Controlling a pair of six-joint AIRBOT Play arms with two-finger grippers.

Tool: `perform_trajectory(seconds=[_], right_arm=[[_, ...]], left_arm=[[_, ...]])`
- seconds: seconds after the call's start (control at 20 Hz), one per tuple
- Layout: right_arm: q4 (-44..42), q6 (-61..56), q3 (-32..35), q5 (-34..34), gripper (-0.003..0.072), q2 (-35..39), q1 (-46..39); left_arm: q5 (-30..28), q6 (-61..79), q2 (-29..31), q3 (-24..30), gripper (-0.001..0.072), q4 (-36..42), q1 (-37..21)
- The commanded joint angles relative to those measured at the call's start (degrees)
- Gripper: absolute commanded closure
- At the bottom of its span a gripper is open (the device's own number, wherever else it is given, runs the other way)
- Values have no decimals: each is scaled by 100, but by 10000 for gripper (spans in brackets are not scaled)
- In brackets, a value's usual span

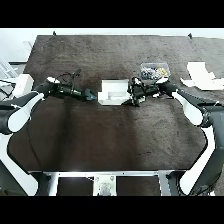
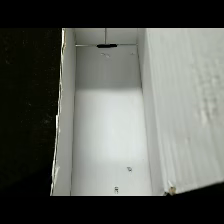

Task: Fold the box and place the chain.

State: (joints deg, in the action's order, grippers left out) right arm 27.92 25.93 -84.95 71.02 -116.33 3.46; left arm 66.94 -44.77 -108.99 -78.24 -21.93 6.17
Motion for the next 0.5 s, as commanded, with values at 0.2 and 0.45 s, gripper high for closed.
perform_trajectory(seconds=[0.2, 0.45], right_arm=[[0, -2, 0, 0, 104, 2, 2], [-2, -2, 0, 0, 104, 2, 2]], left_arm=[[-17, 22, 155, -63, 421, 37, 0], [-44, -22, 155, -66, 337, 98, 57]])
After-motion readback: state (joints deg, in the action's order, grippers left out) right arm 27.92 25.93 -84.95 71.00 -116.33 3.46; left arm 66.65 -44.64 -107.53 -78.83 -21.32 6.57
